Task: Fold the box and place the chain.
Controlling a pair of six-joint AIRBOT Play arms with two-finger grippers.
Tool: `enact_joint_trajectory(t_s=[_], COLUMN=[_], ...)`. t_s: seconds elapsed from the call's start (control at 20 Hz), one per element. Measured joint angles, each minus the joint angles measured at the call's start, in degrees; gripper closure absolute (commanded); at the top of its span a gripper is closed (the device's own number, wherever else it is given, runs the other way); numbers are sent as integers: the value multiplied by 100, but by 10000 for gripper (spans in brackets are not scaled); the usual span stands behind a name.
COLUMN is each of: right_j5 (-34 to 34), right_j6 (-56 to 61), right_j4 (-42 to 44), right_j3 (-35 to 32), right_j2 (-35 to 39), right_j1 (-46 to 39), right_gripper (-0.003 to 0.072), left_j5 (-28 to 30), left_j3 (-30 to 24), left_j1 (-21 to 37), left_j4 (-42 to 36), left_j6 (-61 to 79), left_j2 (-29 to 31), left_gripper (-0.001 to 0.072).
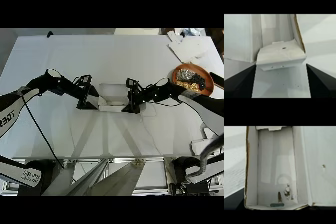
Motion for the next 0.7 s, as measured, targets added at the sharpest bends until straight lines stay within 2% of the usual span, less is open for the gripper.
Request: enact_joint_trajectory(t_s=[0.4, 0.7], right_j5=[4, 9], right_j6=[-4, -9], right_j4=[-4, -7], right_j3=[2, 2], right_j2=[0, 0], right_j1=[-2, 0], right_gripper=[152, 152], left_j5=[94, 245], left_j3=[-2, 0], left_j1=[-61, -343], left_j4=[-203, -260], left_j6=[-17, -496], left_j2=[-4, -177], left_gripper=[13, 15])
